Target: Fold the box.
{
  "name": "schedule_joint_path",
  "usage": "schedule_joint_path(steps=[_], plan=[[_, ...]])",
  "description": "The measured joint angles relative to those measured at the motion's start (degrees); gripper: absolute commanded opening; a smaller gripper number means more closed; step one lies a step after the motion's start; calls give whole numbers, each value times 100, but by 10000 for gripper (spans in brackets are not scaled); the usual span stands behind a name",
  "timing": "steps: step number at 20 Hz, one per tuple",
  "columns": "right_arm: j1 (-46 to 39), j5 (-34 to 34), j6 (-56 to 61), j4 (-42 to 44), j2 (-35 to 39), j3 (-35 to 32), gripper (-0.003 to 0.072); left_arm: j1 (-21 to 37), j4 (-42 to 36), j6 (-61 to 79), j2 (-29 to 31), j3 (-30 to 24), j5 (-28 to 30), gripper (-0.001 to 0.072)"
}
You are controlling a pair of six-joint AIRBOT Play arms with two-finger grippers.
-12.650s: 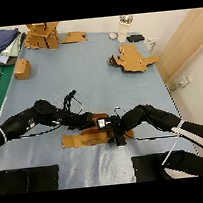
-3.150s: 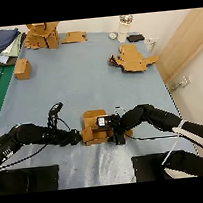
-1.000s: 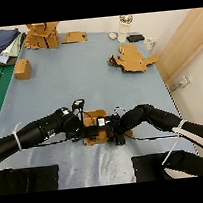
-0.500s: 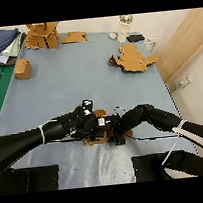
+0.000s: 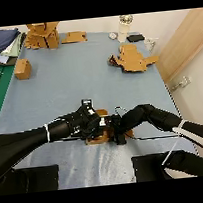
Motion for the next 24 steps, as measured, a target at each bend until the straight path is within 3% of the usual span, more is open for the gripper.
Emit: schedule_joint_path(steps=[1,2,23,24], plan=[[0,9,-7,0,0,2,488,-2,-13,24,-2,2,103,476],[0,20,-24,4,0,0,488,-2,-105,42,9,4,267,523],[7,22,-2,15,-2,7,488,157,422,398,986,9,-767,518],[7,22,-2,15,-2,7,488,203,417,413,1032,9,-793,435]])
